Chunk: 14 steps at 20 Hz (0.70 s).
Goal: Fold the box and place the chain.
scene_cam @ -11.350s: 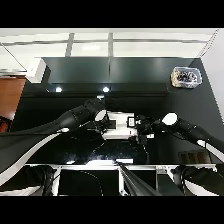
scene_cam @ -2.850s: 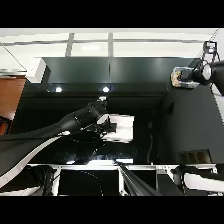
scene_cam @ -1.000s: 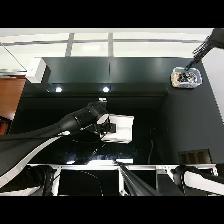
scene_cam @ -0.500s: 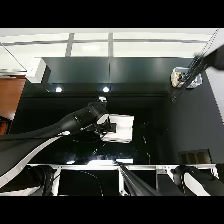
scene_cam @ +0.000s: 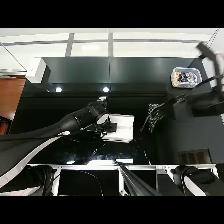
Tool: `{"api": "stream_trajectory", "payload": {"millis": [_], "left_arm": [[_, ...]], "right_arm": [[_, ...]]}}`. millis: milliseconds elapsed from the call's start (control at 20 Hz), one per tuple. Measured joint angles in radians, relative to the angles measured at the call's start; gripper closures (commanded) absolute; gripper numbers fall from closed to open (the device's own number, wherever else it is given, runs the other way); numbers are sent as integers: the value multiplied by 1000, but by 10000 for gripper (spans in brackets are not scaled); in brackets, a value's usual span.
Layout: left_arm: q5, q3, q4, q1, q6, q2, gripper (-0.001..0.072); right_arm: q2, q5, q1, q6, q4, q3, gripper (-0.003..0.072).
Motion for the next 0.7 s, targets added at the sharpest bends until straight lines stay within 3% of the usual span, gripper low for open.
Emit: {"api": "stream_trajectory", "payload": {"millis": [300,700], "left_arm": [[3,0,0,0,1,0,684],[3,0,0,0,1,0,685]], "right_arm": [[1,-203,195,48,46,-68,678],[-9,-357,260,99,32,-250,678]]}}
